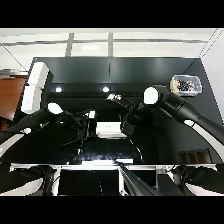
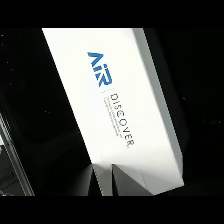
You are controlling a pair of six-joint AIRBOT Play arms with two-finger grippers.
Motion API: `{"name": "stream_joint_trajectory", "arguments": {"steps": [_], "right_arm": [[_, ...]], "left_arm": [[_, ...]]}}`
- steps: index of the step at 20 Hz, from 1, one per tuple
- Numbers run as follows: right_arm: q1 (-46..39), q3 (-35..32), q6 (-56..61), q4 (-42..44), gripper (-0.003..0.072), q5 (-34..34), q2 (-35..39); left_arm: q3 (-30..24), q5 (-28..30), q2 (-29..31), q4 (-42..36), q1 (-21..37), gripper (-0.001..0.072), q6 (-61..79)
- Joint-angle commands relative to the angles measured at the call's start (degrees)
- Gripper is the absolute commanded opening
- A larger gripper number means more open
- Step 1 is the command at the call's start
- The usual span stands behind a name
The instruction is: Fold the box and place the chain.
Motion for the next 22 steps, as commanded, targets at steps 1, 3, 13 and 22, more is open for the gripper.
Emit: {"name": "stream_joint_trajectory", "arguments": {"steps": [1, 3, 13, 22], "right_arm": [[0.0, -0.2, 0.5, -0.2, 0.0132, 0.8, 0.0], [0.0, -0.2, 0.5, -0.2, 0.0132, 1.9, 0.1], [-3.2, -0.2, 11.0, 1.8, 0.0149, 1.2, 5.2], [-18.5, -13.9, 23.2, 24.8, 0.0025, -1.0, 13.7]], "left_arm": [[0.0, 0.1, 0.0, 0.0, 0.0, 0.0461, 0.0], [0.0, 0.1, 0.0, 0.0, 0.0, 0.0461, 0.0], [0.0, 0.1, 0.0, 0.0, 0.0, 0.0461, 0.0], [0.0, 0.1, 0.0, 0.0, 0.0, 0.0461, 0.0]]}}
